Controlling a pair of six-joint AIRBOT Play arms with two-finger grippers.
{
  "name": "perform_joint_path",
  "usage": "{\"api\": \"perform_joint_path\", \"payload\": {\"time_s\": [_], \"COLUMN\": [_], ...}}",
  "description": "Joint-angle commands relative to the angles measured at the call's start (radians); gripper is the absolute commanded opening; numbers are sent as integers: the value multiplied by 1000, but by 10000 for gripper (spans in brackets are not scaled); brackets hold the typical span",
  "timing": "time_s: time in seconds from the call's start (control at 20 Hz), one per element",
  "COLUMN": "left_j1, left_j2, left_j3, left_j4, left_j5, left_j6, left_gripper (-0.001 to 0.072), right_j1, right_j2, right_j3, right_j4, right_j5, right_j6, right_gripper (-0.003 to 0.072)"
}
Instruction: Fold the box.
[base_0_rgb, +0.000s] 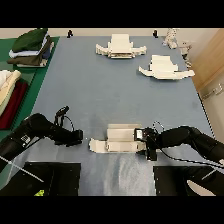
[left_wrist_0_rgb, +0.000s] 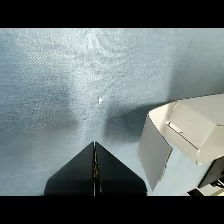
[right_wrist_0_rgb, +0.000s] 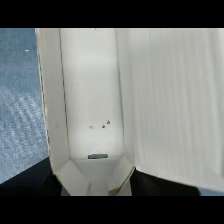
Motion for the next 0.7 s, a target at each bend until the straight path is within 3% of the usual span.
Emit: {"api": "perform_joint_path", "payload": {"time_s": [0.0,0.2,0.4,0.65], "left_j1": [-82,-230,-309,-351], "left_j2": [-5,-74,-139,-138], "left_j3": [-25,-25,-24,-13], "left_j4": [-14,-63,-133,-187], "left_j5": [95,220,299,303], "left_j6": [-41,-60,-51,-24], "left_gripper": [11,11,10,10], "right_j1": [0,0,0,0], "right_j2": [0,0,0,0], "right_j3": [1,1,1,1], "right_j4": [0,0,0,0], "right_j5": [0,0,0,0], "right_j6": [0,0,0,0], "right_gripper": [533,533,533,533]}}
